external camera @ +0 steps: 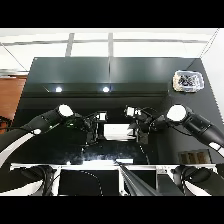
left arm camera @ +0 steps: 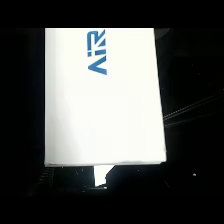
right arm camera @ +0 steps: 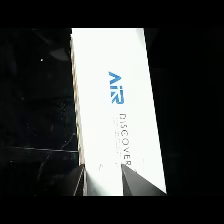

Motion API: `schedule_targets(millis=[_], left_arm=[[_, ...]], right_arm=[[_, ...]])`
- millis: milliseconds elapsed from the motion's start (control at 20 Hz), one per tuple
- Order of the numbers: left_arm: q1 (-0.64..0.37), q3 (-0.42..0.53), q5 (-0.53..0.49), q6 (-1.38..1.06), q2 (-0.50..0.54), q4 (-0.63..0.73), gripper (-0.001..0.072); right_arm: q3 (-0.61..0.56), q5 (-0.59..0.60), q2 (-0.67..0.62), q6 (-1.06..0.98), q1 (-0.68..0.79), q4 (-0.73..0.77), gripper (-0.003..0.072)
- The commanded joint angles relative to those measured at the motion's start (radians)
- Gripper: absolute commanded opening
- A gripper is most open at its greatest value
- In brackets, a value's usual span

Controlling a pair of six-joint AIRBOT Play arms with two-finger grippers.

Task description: Fold the box and place the chain.

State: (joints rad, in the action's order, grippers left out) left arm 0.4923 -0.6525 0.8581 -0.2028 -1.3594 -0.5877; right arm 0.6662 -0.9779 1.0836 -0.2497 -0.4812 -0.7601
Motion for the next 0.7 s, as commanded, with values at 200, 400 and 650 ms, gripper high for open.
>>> schedule_targets(millis=[200, 400, 650], left_arm=[[0.0, 0.0, 0.0, 0.001, 0.0, 0.0, 0.039], [0.0, 0.0, 0.0, 0.001, 0.0, 0.0, 0.039], [0.0, 0.0, 0.0, 0.001, 0.0, 0.0, 0.039]], right_arm=[[-0.006, -0.007, -0.011, -0.051, 0.003, 0.0, 0.0284], [-0.006, -0.049, -0.082, -0.193, 0.066, 0.0, 0.0283], [-0.018, -0.183, -0.13, -0.591, 0.183, 0.055, 0.0008]])
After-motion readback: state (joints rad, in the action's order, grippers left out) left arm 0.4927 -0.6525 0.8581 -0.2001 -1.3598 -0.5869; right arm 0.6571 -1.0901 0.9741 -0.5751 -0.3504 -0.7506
